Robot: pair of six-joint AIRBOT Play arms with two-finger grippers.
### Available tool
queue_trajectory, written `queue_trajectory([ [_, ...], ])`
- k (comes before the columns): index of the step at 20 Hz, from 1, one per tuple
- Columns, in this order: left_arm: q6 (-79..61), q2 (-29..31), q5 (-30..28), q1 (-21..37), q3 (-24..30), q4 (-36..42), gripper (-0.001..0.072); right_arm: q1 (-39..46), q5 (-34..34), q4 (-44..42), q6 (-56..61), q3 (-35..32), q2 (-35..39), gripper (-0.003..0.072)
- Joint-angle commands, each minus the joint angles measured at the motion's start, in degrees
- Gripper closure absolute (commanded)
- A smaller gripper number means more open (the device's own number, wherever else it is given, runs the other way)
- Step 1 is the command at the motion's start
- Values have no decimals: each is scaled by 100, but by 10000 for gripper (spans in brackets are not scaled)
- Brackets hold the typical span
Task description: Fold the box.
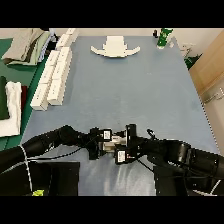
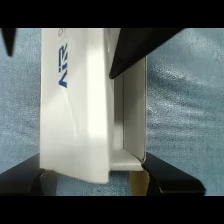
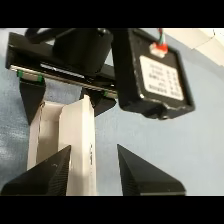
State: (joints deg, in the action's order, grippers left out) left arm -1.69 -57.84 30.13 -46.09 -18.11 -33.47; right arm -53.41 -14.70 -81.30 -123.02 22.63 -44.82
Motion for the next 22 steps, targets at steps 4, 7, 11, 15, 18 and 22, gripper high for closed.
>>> queue_trajectory([
  [4,0,0,-2,0,-2,0,183,4,46,-267,-2,2,-219,245],
  [7,0,0,-2,0,-2,0,183,-92,44,-380,-2,2,-236,245],
  [11,0,0,-2,0,-2,0,183,-273,33,-492,0,2,-223,245],
  [15,0,0,0,0,-4,0,183,-278,-35,-621,0,2,-197,245],
  [18,0,0,-2,0,-4,0,183,-278,-103,-667,0,2,-195,244],
  [22,0,0,0,0,-2,0,183,-385,-109,-758,2,2,-160,244],
])
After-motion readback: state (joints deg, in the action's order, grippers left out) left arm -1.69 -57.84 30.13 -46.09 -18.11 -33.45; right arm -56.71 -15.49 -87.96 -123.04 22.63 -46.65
